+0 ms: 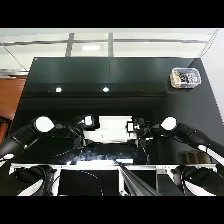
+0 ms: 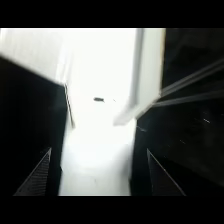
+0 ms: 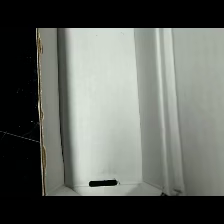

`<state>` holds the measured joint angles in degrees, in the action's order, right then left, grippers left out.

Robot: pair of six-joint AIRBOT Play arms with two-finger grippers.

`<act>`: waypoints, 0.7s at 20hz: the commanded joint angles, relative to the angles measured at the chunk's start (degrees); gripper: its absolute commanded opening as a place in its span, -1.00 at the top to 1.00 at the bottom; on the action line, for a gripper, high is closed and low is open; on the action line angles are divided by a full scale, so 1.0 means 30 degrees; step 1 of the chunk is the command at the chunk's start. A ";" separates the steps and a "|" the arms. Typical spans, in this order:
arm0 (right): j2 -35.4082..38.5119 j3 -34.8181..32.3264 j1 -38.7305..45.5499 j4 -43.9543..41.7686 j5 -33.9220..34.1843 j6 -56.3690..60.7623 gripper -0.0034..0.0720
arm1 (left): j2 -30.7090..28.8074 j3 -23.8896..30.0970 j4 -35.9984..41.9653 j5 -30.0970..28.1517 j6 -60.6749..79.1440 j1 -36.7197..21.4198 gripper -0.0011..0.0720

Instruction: Fold the box and place the chain.

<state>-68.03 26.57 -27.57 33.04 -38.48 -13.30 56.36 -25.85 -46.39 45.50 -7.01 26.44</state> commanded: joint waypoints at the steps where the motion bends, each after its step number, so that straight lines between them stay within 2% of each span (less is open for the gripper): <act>1: -0.0015 -0.0015 -0.0015 -0.0007 -0.0007 0.0007 -0.06 | 0.0357 0.0240 0.0350 -0.2237 0.0612 0.1705 -0.89; 5: -0.0015 -0.0015 -0.0015 -0.0007 -0.0007 0.0007 -0.06 | 0.0510 0.0240 0.0794 -0.2251 0.0350 0.2018 -0.83; 7: -0.0015 -0.0015 -0.0015 -0.0007 0.0000 0.0007 -0.06 | 0.0532 0.0240 0.0801 -0.2244 0.0350 0.2025 -0.12; 8: -0.0015 -0.0015 -0.0015 -0.0007 0.0000 0.0007 -0.06 | 0.0532 0.0240 0.0823 -0.2237 0.0350 0.2025 0.04; 10: -0.0015 -0.0015 -0.0015 -0.0007 -0.0007 0.0007 -0.06 | 0.0539 0.0240 0.1333 -0.2120 0.0342 0.2025 0.08; 11: -0.0015 -0.0015 -0.0015 -0.0007 0.0000 0.0007 -0.06 | 0.0568 0.0240 0.1668 -0.2011 0.0342 0.2025 0.28; 14: -0.0015 -0.0015 -0.0015 -0.0007 0.0000 0.0007 -0.06 | 0.0889 0.0240 0.2463 -0.2076 0.0357 0.2025 0.34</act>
<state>-68.03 26.57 -27.57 33.01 -38.48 -13.30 58.43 -25.17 -41.41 39.33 -6.00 32.45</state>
